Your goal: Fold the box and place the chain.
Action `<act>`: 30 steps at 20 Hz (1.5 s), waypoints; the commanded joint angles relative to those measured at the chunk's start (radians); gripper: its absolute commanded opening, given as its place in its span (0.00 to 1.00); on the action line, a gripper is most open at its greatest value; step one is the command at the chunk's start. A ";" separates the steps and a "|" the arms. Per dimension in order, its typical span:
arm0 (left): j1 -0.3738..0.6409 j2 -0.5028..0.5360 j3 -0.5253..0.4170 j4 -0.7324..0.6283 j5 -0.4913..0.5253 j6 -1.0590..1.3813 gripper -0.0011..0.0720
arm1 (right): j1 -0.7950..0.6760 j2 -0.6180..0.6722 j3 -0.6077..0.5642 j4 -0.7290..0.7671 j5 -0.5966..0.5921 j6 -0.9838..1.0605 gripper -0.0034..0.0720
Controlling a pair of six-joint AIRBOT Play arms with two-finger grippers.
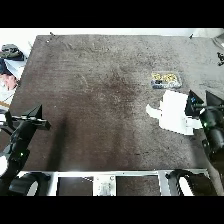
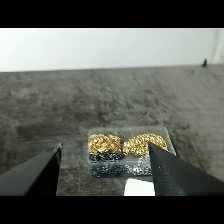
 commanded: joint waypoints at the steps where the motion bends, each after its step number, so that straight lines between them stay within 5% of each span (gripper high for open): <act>1: 0.000 0.000 0.000 0.000 0.000 0.000 0.03 | -0.039 -0.216 0.130 0.003 -0.019 0.048 0.83; 4: 0.000 0.000 0.000 0.000 0.000 0.000 0.03 | -0.218 -0.464 0.269 -0.023 0.184 0.145 0.83; 8: 0.000 0.000 0.000 0.000 0.000 0.000 0.03 | -0.600 -0.779 0.517 -0.520 0.787 0.597 0.83; 11: 0.000 0.000 0.000 0.000 0.000 0.000 0.03 | -0.789 -0.876 0.671 -0.754 1.014 0.749 0.83; 16: 0.000 0.000 0.000 0.000 0.000 0.000 0.03 | -0.880 -0.991 0.830 -1.059 1.199 0.833 0.83; 29: 0.000 0.000 0.000 0.000 0.000 0.000 0.03 | -0.777 -1.342 0.842 -1.049 1.260 0.736 0.82; 30: 0.000 0.000 0.000 0.000 0.000 0.000 0.03 | -0.778 -1.364 0.842 -1.050 1.274 0.735 0.69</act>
